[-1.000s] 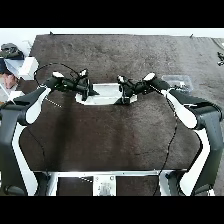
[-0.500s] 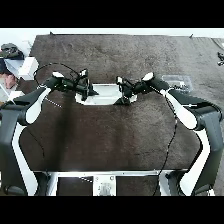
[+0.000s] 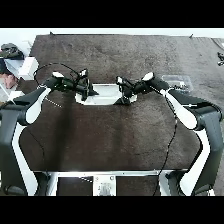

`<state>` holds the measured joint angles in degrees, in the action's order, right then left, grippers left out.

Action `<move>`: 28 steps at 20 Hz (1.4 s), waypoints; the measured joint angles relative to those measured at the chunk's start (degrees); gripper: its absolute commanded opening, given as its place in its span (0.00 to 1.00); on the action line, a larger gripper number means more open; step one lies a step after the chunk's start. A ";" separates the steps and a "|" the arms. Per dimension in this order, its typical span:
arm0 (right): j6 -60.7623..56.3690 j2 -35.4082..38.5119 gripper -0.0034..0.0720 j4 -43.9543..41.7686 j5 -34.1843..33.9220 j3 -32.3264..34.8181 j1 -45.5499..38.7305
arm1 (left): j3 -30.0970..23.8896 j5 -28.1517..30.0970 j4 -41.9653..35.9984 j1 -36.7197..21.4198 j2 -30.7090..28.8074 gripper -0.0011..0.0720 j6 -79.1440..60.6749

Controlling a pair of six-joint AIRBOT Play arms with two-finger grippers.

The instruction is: Fold the box and place the chain.

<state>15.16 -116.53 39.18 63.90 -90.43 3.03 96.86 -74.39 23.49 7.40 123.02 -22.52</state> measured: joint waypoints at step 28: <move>0.07 0.00 0.40 0.09 -0.07 -0.02 0.02 | 3.56 -5.88 -0.37 -6.40 -6.62 0.41 5.16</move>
<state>15.22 -116.53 39.27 63.83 -90.45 3.05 100.42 -80.27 23.11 0.99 116.40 -17.37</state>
